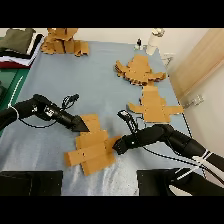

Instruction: Fold the box.

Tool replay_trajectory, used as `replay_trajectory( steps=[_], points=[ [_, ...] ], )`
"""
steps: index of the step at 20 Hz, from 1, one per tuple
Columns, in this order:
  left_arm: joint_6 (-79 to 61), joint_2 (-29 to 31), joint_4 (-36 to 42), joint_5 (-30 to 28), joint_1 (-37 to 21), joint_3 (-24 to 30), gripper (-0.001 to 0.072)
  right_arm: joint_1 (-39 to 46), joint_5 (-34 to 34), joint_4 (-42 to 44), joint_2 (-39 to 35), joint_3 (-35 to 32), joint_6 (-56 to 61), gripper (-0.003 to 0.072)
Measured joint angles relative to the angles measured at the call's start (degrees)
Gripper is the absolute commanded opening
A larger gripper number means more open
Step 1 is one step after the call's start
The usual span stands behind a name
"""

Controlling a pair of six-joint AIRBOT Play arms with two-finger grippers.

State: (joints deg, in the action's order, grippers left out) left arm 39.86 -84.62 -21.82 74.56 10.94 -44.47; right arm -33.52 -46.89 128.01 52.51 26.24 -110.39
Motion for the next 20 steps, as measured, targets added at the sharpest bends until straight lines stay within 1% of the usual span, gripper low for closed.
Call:
replay_trajectory(
  steps=[2, 3, 5, 7, 8, 10, 11, 12, 13, 14, 15, 16, 17, 18, 19, 20],
  points=[
    [-2.6, 0.1, 0.9, -0.2, 0.1, 0.0, 0.0012, 0.2, -0.3, -2.4, 0.0, 0.3, 1.7, 0.0446],
    [-4.2, 0.5, 1.6, -0.3, 0.7, -0.1, 0.0012, 0.7, -0.6, -5.7, 0.0, 0.6, 4.2, 0.0446],
    [-7.2, 2.1, 2.0, -1.7, 2.3, -0.1, 0.0012, 2.3, -2.9, -14.9, -0.1, 1.4, 11.5, 0.0447],
    [-10.6, 4.4, 2.2, -4.5, 4.8, -0.1, 0.0012, 4.5, -7.4, -24.9, -0.3, 2.9, 19.0, 0.0447],
    [-12.4, 5.6, 2.3, -6.5, 6.3, -0.1, 0.0012, 5.6, -10.1, -29.7, -0.7, 4.0, 21.7, 0.0459],
    [-16.2, 7.3, 2.4, -10.8, 9.3, -0.1, 0.0013, 7.8, -16.4, -37.1, -1.9, 7.1, 25.8, 0.0567],
    [-18.1, 7.9, 2.4, -13.0, 10.8, -0.1, 0.0013, 8.4, -18.9, -39.6, -2.8, 8.9, 27.4, 0.0583],
    [-19.8, 8.2, 2.4, -14.9, 12.2, -0.1, 0.0013, 8.9, -21.1, -41.6, -3.8, 10.6, 28.9, 0.0578],
    [-21.5, 8.5, 2.5, -16.7, 13.4, -0.1, 0.0013, 9.4, -22.8, -43.7, -5.0, 12.6, 30.7, 0.0543],
    [-23.6, 8.7, 2.6, -18.6, 14.7, -0.1, 0.0013, 9.7, -24.2, -45.1, -6.1, 14.3, 32.3, 0.0385],
    [-25.7, 8.8, 2.6, -20.7, 15.9, -0.1, 0.0013, 9.8, -25.0, -45.7, -7.0, 15.6, 33.5, 0.0199],
    [-27.7, 9.0, 2.6, -22.5, 17.1, -0.1, 0.0013, 10.0, -25.3, -45.6, -7.7, 16.7, 34.6, 0.0138],
    [-29.7, 9.0, 2.6, -24.2, 18.2, -0.1, 0.0013, 10.0, -25.7, -45.2, -8.2, 17.3, 35.3, 0.0132],
    [-31.4, 9.1, 2.6, -25.3, 19.5, -0.1, 0.0012, 10.1, -25.9, -44.7, -8.5, 17.8, 36.1, 0.004],
    [-32.9, 9.2, 2.8, -26.4, 20.7, -0.1, 0.0012, 10.3, -25.9, -44.0, -8.5, 18.1, 36.9, 0.0004],
    [-34.0, 9.4, 2.7, -27.3, 21.9, -0.1, 0.0012, 10.3, -25.5, -43.0, -8.2, 18.4, 37.5, 0.0003]
  ],
)
